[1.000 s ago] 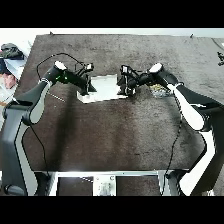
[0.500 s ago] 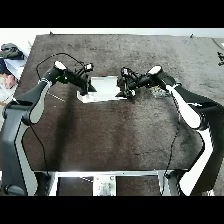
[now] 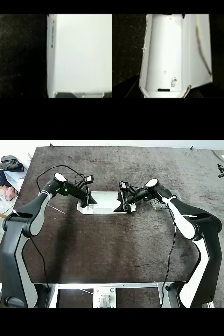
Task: Fold the box and place the chain.
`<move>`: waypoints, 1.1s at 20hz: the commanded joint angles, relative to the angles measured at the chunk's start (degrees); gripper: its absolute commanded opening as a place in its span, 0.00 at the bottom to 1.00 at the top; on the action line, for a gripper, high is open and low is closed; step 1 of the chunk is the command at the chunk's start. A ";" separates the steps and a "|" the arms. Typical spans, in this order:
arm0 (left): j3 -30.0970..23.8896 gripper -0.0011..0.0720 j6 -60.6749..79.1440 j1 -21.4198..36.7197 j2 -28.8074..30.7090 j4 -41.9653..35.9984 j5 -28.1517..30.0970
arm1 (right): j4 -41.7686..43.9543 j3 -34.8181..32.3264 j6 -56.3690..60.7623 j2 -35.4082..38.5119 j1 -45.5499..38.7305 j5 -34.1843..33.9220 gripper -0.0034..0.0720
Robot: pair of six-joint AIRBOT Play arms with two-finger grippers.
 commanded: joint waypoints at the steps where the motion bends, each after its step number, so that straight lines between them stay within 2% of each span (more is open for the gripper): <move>1: 0.02 0.03 -0.04 0.07 0.02 0.00 0.13 | -2.29 0.76 1.31 -1.07 0.22 0.33 0.81; 22: 0.02 0.03 -0.04 0.07 0.02 0.00 0.13 | -1.60 1.16 0.92 -3.13 0.87 0.07 0.81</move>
